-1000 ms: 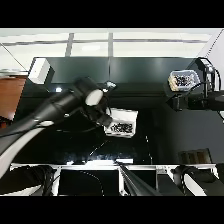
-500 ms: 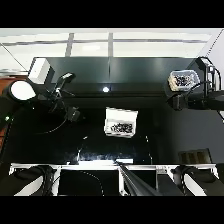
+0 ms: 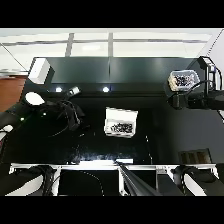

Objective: Fold the box and place the chain.

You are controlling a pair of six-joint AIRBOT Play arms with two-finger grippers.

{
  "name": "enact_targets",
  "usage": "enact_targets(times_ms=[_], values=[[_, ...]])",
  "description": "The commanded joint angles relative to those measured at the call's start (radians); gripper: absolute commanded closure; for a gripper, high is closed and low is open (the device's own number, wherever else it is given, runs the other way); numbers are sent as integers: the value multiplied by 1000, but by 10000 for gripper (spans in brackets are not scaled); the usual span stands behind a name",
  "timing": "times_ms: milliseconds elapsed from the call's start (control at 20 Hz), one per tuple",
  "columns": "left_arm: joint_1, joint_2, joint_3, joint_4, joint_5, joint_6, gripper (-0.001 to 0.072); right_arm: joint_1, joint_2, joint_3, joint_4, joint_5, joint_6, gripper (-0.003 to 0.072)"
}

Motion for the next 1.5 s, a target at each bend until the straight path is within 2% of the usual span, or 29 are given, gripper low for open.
enact_targets(times_ms=[0, 100, 300, 400, 550, 800, 1200, 1450], values=[[-42, -53, -2, -109, 54, 525, 6, 0, 1, 1, 0, -2, 15, 246], [-53, -117, 34, -150, 31, 550, 6, 0, 1, 1, 0, -6, 15, 246], [-56, -236, 89, -255, -105, 592, 6, 0, 1, 1, 4, -4, 15, 246], [-93, -255, 88, -230, -116, 584, 6, 0, 1, 1, 3, -4, 15, 246], [-139, -259, 93, -226, -42, 509, 5, 0, 1, 1, 3, -4, 15, 246], [-164, -261, 95, -238, -30, 502, 5, 0, 1, 1, 3, -5, 14, 247], [-230, -261, 100, -229, 63, 431, 5, 0, 1, 1, 3, -5, 14, 246], [-239, -266, 106, -210, 55, 427, 6, 0, 1, 1, 3, -5, 14, 246]])
